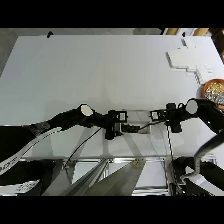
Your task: Fold the box and place the chain.
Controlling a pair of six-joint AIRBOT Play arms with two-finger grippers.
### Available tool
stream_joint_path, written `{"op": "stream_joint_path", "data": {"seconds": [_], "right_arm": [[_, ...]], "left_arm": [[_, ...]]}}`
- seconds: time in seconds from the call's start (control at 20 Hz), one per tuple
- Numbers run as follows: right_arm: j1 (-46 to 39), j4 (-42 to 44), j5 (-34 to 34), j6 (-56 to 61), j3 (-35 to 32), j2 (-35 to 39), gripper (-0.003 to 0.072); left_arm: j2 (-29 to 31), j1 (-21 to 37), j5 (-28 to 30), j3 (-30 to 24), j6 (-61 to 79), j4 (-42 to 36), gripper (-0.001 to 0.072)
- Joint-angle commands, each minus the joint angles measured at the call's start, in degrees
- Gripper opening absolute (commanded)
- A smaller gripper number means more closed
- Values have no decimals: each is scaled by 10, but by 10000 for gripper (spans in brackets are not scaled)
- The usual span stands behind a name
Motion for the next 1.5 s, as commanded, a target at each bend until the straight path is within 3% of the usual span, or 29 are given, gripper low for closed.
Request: {"op": "stream_joint_path", "data": {"seconds": [0.0, 0.2, 0.4, 0.55, 0.8, 0.9, 1.05, 1.25, 1.45], "right_arm": [[0, -1, -3, -2, -1, -7, 16], [0, -2, 54, 16, -1, 52, 16], [0, 38, 68, 25, -1, 121, 15], [0, 52, 70, 26, -1, 133, 15], [71, 165, 123, 26, -1, 184, 16], [117, 252, 98, 26, -1, 204, 16], [196, 346, -8, 27, -1, 207, 15], [290, 356, -140, 42, -1, 190, 16], [330, 356, -150, 76, -1, 144, 16]], "left_arm": [[0, 0, 0, 0, 0, 0, 292], [0, 0, 0, 0, 0, 0, 292], [0, 0, 0, 0, 0, 0, 292], [0, 0, 0, 0, 0, 0, 292], [0, 0, 0, 0, 0, 0, 292], [0, 0, 0, 0, 0, 0, 292], [0, 0, 0, 0, 0, 0, 292], [0, 0, 0, 1, 0, 0, 292], [0, 0, 0, 0, 0, 0, 292]]}}
